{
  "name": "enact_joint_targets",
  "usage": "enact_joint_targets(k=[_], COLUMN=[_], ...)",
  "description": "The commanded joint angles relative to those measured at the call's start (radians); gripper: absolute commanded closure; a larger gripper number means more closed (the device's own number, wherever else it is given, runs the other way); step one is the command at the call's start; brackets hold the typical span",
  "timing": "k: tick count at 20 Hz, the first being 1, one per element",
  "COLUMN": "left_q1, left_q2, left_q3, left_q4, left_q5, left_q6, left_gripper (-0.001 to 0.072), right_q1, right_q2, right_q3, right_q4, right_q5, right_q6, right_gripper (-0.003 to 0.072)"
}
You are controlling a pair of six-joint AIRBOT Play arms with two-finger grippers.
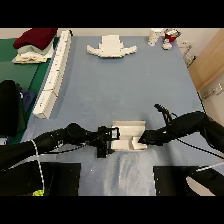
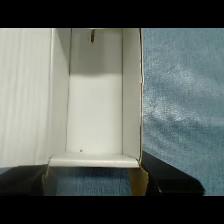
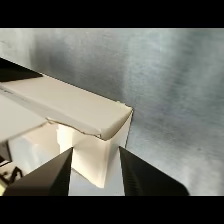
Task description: Fold the box.
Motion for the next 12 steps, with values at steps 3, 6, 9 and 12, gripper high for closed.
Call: enact_joint_targets(k=[3, 6, 9, 12], left_q1=[0.000, 0.000, 0.000, 0.000], left_q2=[0.000, 0.000, 0.000, 0.000], left_q3=[0.001, 0.001, 0.001, 0.001], left_q4=[0.000, 0.000, 0.000, 0.000], left_q5=[0.000, 0.000, 0.000, 0.000], left_q6=[0.000, 0.000, 0.000, 0.000], left_gripper=[0.0293, 0.0293, 0.0293, 0.0293], right_q1=[0.312, 0.476, 0.591, 0.629], right_q2=[-0.086, -0.153, -0.237, -0.302], right_q3=[0.129, 0.197, 0.251, 0.271], right_q4=[-0.385, -0.609, -0.707, -0.726], right_q5=[0.080, 0.034, -0.015, -0.018], right_q6=[0.459, 0.739, 0.886, 0.949], right_gripper=[0.0242, 0.0241, 0.0241, 0.0242])
